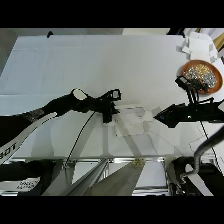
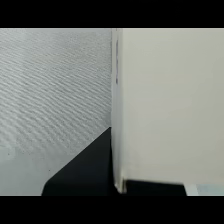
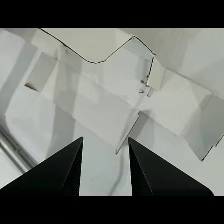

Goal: Fold the box and place the chain.

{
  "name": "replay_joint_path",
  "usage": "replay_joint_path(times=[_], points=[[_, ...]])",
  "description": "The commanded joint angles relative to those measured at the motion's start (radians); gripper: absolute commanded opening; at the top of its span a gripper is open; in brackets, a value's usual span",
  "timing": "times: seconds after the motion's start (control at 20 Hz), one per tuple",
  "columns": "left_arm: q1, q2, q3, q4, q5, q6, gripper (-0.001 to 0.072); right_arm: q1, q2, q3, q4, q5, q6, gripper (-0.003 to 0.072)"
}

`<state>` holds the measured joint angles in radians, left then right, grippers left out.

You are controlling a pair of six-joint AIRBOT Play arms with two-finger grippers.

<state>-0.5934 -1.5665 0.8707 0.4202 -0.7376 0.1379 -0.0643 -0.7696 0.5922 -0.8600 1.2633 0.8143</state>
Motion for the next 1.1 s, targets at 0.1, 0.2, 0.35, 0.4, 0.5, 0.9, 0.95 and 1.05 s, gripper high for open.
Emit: replay_joint_path(times=[0.1,0.2,0.35,0.4,0.5,0.9,0.95,1.05], points=[[0.0,-0.003,-0.001,0.007,0.001,0.0,0.0008,0.001,0.001,0.001,0.0,0.0,0.0,0.0318],[0.0,-0.002,-0.001,0.006,0.001,-0.001,0.001,0.001,0.001,0.001,0.0,0.0,0.0,0.0318],[0.0,-0.001,0.001,0.012,-0.02,-0.001,0.0005,0.001,0.001,0.001,0.0,0.0,0.0,0.0318],[0.0,-0.001,0.008,0.043,-0.028,-0.005,0.0003,0.001,0.001,0.001,0.0,0.0,0.0,0.0318],[0.001,-0.001,0.034,0.129,-0.072,-0.025,0.0003,0.001,0.001,0.001,0.0,0.0,0.0,0.0318],[0.001,-0.003,0.052,0.183,-0.083,-0.052,0.0004,0.001,0.001,0.001,0.0,0.0,0.0,0.0318],[0.001,-0.003,0.052,0.183,-0.081,-0.052,0.0005,0.001,0.001,0.001,0.0,0.001,0.0,0.0318],[0.001,-0.003,0.052,0.183,-0.082,-0.052,0.0009,0.001,0.001,0.001,0.0,0.001,0.0,0.0319]])
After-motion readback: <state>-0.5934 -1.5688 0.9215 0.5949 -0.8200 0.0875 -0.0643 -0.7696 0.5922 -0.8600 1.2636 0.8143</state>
